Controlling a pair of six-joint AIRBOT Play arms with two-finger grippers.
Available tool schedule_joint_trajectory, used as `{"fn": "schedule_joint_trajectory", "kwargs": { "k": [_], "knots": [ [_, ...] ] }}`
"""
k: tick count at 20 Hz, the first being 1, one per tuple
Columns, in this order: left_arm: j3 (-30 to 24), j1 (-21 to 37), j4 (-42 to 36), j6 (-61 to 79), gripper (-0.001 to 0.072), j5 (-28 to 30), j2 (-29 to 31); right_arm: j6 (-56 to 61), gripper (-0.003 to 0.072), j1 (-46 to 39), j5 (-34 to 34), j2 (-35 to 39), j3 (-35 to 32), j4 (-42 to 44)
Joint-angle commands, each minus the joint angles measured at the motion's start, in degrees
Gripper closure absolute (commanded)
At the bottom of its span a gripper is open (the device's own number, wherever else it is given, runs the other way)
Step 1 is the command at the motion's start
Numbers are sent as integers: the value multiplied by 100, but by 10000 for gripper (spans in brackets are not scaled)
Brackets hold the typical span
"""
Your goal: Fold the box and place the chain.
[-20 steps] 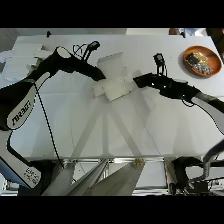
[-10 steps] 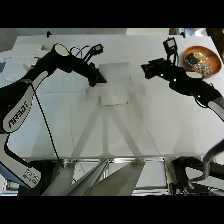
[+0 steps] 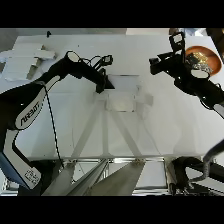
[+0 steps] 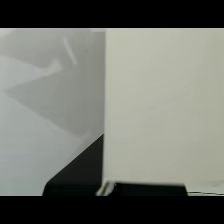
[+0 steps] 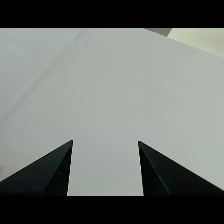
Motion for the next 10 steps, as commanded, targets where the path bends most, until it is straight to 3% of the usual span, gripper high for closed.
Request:
{"fn": "schedule_joint_trajectory", "kwargs": {
  "k": [1,10],
  "knots": [
    [-2,-42,-192,258,707,389,-184,0,234,2,-179,11,7,-20],
    [-26,-42,33,151,706,520,-393,0,235,2,-299,11,7,-17]
  ]
}}
